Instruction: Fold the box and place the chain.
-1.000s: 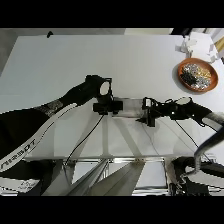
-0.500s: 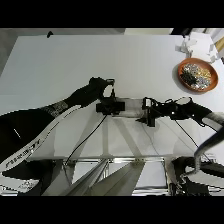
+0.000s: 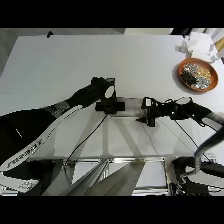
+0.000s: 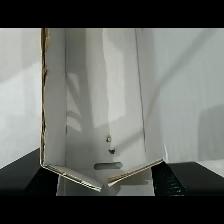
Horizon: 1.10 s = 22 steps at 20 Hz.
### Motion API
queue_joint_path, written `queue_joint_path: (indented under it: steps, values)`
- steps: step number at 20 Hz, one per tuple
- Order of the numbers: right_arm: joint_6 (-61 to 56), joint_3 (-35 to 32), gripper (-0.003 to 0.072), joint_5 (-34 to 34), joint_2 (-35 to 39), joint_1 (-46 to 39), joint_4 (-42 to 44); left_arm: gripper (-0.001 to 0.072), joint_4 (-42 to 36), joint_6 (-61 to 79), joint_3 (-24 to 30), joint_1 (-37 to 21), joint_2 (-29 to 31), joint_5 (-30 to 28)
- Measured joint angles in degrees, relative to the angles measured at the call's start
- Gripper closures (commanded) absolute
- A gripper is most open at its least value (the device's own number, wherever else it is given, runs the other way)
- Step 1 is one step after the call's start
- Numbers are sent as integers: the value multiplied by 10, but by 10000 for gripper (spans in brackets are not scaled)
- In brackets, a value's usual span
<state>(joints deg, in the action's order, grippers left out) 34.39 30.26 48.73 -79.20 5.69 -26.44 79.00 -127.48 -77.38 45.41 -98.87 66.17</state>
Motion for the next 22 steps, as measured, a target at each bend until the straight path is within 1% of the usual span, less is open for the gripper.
queue_joint_path:
  steps: [3, 4, 5, 6, 8, 16, 19, 22]
  values:
    - [1, 0, 363, -1, 0, 0, -1, 691, -1, 1, -5, 1, -2, 0]
    - [1, 0, 363, -1, 0, 0, -3, 609, -2, 1, -6, 1, -3, 2]
    - [2, 0, 363, -3, 0, 0, -5, 499, -7, 1, -7, 2, -4, 1]
    - [3, 0, 363, -2, 0, 0, -6, 479, -9, 1, -8, 2, -5, -3]
    - [3, 0, 363, -2, 0, 0, -5, 478, -8, 1, -8, 3, -7, 8]
    - [2, 0, 363, -1, 0, 0, -3, 478, 7, 11, -18, 2, -10, 23]
    - [1, 0, 363, -1, 0, 0, -3, 478, 8, 27, -28, -2, -13, 45]
    - [1, 0, 363, -1, 0, 0, -3, 479, 10, 43, -52, -4, -20, 72]
